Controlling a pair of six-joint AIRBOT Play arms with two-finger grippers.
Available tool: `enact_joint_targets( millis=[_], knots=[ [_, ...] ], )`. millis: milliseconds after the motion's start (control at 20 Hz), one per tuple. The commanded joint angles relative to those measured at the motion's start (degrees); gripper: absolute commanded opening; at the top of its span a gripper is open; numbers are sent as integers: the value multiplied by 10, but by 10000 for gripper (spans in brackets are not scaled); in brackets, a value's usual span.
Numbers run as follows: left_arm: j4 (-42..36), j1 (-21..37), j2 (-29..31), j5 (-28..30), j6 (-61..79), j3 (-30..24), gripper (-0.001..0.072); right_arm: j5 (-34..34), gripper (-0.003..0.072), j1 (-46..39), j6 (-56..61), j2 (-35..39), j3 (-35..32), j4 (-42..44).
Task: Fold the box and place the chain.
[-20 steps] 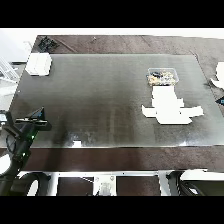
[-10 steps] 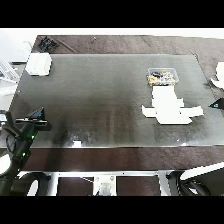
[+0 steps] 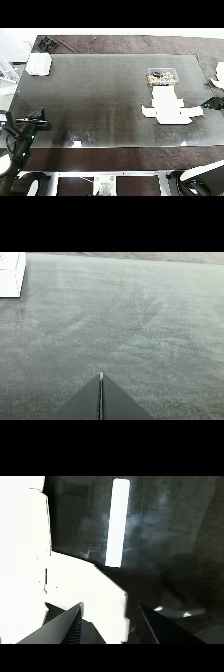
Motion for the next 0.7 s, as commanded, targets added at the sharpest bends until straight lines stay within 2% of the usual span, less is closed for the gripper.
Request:
enact_joint_targets(
  millis=[0,450,600,650],
  knots=[
    [0,0,0,0,0,0,20,7,412,5,3,-1,-18,-11],
    [0,0,0,0,0,0,21,24,400,34,3,-2,-72,-4],
    [0,0,0,0,0,0,20,23,323,54,0,-2,-102,-2],
    [0,0,0,0,0,0,20,23,254,60,-9,-2,-105,2]
  ],
)
